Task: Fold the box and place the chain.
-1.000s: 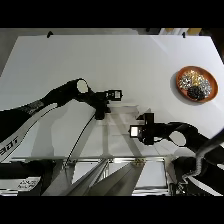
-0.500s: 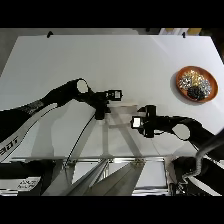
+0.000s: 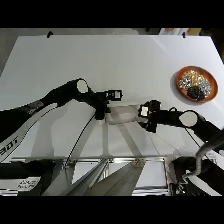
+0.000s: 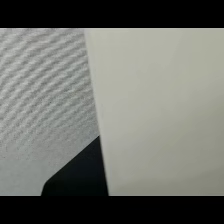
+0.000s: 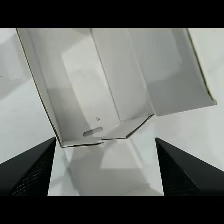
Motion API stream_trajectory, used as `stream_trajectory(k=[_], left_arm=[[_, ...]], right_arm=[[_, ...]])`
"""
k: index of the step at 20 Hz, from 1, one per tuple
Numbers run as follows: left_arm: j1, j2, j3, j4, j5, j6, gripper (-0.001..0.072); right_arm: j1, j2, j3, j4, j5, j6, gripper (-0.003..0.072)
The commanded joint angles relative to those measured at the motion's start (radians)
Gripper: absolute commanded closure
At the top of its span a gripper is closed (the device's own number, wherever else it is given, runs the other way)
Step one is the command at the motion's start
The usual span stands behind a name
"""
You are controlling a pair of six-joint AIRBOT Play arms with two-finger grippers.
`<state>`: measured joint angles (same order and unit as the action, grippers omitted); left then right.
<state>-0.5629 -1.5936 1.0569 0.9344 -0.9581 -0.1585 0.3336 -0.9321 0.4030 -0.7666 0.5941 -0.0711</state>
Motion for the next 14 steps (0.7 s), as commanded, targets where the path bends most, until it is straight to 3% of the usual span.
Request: stream_trajectory(k=[1, 7, 14], left_arm=[[0.0, 0.0, 0.0, 0.0, 0.001, 0.0, 0.0695], [0.0, 0.0, 0.0, 0.0, 0.0, 0.0, 0.0695], [0.0, 0.0, 0.0, 0.0, 0.001, 0.0, 0.0695]], right_arm=[[-0.073, -0.055, 0.026, 0.137, 0.072, -0.145, -0.0007], [-0.119, -0.174, 0.112, 0.17, 0.177, -0.198, -0.0007], [-0.119, -0.246, 0.117, 0.227, 0.196, -0.306, -0.0007]])
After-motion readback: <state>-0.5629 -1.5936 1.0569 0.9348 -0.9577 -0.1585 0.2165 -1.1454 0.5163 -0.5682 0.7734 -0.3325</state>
